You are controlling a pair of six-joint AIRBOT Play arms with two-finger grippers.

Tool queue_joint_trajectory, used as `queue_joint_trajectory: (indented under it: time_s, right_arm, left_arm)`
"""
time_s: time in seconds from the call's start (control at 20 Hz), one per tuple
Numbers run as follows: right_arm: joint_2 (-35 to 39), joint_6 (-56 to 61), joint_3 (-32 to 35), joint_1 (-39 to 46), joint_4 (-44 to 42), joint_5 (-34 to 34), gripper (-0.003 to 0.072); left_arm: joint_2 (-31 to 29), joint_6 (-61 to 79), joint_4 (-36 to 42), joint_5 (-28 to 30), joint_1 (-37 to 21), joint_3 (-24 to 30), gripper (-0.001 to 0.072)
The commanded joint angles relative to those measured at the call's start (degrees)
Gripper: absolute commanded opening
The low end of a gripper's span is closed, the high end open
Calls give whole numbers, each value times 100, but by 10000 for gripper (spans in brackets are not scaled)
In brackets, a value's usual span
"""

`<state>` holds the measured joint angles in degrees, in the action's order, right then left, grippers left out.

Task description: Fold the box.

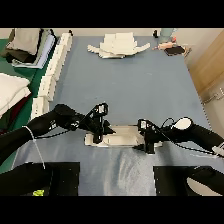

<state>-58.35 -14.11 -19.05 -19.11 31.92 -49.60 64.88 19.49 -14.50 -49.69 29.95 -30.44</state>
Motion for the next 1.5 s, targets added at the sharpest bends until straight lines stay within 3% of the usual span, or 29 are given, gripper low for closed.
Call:
queue_joint_trajectory:
  time_s: [0.0, 0.4, 0.5, 1.45]
  right_arm:
    - [-76, -94, 39, -92, -24, 24, 629]
    - [136, -94, 42, -90, -103, 28, 623]
    - [155, -94, 44, -90, -83, 15, 573]
    - [92, -778, 175, -90, -160, 393, 586]
  left_arm:
    - [-7, 2, 0, 2, -2, -7, 17]
    - [-4, 2, 2, 2, -2, -7, 17]
    - [-7, 0, 2, 2, -2, -7, 17]
    - [-4, 0, 11, 2, -2, -7, 17]
